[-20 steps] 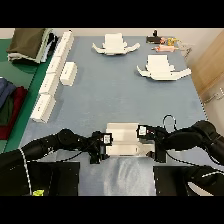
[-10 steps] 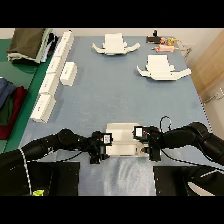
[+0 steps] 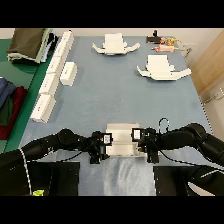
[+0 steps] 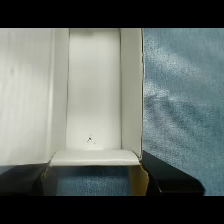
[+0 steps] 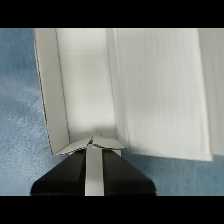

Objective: Fold the box.

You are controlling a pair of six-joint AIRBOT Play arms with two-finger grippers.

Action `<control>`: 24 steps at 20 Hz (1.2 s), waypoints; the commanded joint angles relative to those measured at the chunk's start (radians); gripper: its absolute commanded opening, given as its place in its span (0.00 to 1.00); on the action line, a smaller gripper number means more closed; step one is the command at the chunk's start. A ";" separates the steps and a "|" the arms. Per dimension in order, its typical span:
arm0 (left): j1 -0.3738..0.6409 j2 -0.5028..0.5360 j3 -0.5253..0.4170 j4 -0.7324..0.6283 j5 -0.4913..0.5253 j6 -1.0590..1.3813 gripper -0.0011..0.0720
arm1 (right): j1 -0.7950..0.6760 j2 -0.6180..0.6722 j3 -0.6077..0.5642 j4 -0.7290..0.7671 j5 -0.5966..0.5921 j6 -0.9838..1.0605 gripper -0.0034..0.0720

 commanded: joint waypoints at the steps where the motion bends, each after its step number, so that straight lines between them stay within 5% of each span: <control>1: 0.000 0.001 0.001 0.000 0.000 0.000 0.66 | 0.044 -0.014 0.000 0.005 0.058 0.000 0.23; 4: 0.000 0.001 0.001 0.000 0.000 0.000 0.66 | 0.047 -0.048 0.000 0.006 0.107 0.000 0.24; 5: 0.000 0.001 0.001 0.000 0.000 0.000 0.66 | 0.047 -0.056 0.000 0.006 0.109 0.000 0.31; 7: 0.000 0.001 0.001 0.000 0.000 0.000 0.66 | 0.047 -0.069 0.000 0.013 0.108 0.000 0.78; 8: 0.000 0.001 0.001 0.000 0.000 0.000 0.66 | 0.047 -0.071 0.000 0.014 0.107 0.000 0.83; 16: 0.000 0.001 0.001 0.000 0.000 0.000 0.66 | 0.046 -0.061 0.000 -0.034 0.068 0.111 0.82; 17: 0.000 0.001 0.001 0.000 0.000 0.000 0.66 | 0.046 -0.056 0.003 -0.061 0.063 0.157 0.80; 20: 0.000 0.001 0.001 0.000 0.000 0.000 0.66 | 0.045 -0.041 0.036 -0.220 -0.028 0.370 0.10; 24: 0.000 0.001 0.001 0.000 0.000 0.000 0.66 | 0.042 -0.016 0.114 -0.455 -0.173 0.765 0.05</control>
